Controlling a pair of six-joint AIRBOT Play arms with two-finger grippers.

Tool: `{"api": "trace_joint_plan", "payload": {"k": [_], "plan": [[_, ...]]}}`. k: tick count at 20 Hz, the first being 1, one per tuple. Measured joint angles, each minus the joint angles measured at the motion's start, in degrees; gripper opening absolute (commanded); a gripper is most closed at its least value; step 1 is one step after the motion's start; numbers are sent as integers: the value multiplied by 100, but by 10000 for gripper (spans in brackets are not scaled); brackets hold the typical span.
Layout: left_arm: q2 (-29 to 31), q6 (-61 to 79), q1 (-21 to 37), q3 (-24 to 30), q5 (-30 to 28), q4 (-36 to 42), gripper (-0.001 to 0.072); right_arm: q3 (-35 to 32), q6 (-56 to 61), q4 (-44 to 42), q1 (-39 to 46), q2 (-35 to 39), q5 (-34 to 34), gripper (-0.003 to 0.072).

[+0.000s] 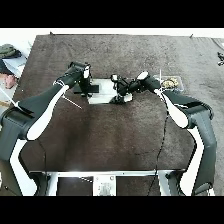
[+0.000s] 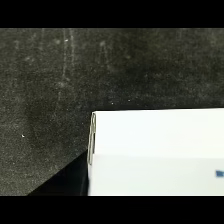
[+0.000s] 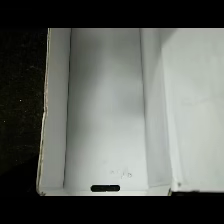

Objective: Fold the box and place the chain.

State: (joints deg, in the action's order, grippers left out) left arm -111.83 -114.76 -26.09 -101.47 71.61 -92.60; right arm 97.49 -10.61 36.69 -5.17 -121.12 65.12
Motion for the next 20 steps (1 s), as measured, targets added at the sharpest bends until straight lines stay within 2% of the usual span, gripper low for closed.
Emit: {"api": "trace_joint_plan", "payload": {"k": [5,6,7,8,9,14,20], "plan": [[-7,-107,-15,-2,76,-76,14,0,7,-2,-2,0,0,387],[-7,-118,-15,-2,92,-87,48,0,2,-2,-2,0,0,387],[-7,-118,-15,-2,103,-101,228,0,-2,-2,-2,0,0,387],[-7,-114,-15,-2,127,-168,336,0,-11,-2,-2,0,0,387],[-7,-92,0,-2,153,-186,379,0,-13,0,-2,0,0,387],[61,382,-22,-44,232,-85,378,0,-13,0,-2,0,0,387],[424,1373,0,-348,647,179,375,0,-13,0,-2,0,0,387]]}}
